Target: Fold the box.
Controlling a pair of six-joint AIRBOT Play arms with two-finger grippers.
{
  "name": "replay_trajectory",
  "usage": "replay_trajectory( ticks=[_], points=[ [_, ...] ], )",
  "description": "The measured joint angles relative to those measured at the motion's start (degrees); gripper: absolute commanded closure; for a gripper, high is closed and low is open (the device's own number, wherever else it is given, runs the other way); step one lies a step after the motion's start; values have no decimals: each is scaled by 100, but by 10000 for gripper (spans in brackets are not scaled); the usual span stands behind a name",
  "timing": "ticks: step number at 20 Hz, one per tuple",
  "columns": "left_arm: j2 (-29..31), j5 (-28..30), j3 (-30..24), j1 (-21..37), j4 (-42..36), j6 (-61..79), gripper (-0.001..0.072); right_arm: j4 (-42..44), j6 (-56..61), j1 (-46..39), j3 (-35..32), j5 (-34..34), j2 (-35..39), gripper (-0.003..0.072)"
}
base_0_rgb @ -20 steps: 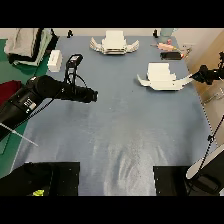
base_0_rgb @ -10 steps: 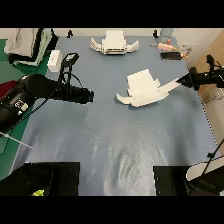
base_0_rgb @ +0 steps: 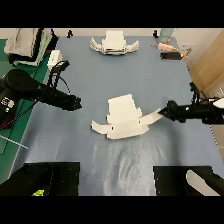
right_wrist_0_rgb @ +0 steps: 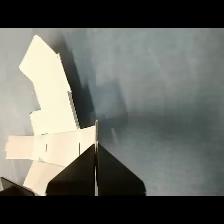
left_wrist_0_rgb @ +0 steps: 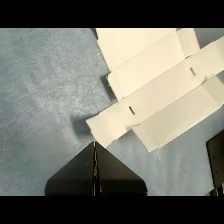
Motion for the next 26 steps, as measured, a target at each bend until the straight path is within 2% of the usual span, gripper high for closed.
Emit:
replay_trajectory(
  ticks=[1, 2, 3, 4, 9, 14, 18, 20, 21, 22, 23, 26],
  points=[
    [0, -52, -28, 42, -72, 96, 694, -160, 221, 129, -240, -94, 297, 683],
    [4, -101, -63, 68, -138, 164, 693, -369, 461, 238, -457, -140, 553, 608],
    [4, -131, -98, 85, -188, 214, 693, -560, 664, 326, -605, -151, 726, 440],
    [4, -166, -140, 101, -210, 260, 693, -710, 817, 391, -719, -153, 844, 378],
    [4, -221, -234, 131, -295, 297, 692, -1290, 1189, 511, -758, 76, 660, 379],
    [4, -291, -254, 138, -317, 284, 691, -1554, 787, 538, -24, 702, -439, 385],
    [4, -323, -256, 138, -315, 282, 690, -1152, 7, 549, 444, 1102, -1432, 415],
    [4, -334, -256, 138, -319, 282, 690, -798, -367, 557, 553, 1233, -1790, 547],
    [4, -328, -256, 138, -319, 280, 623, -662, -529, 570, 588, 1270, -1930, 617],
    [4, -334, -256, 138, -317, 254, 312, -586, -671, 579, 612, 1338, -2024, 683],
    [4, -328, -256, 138, -321, 214, 170, -498, -813, 597, 629, 1412, -2090, 683],
    [-2, -317, -256, 138, -317, 70, 176, -350, -1281, 732, 645, 1499, -2129, 684]
  ],
)
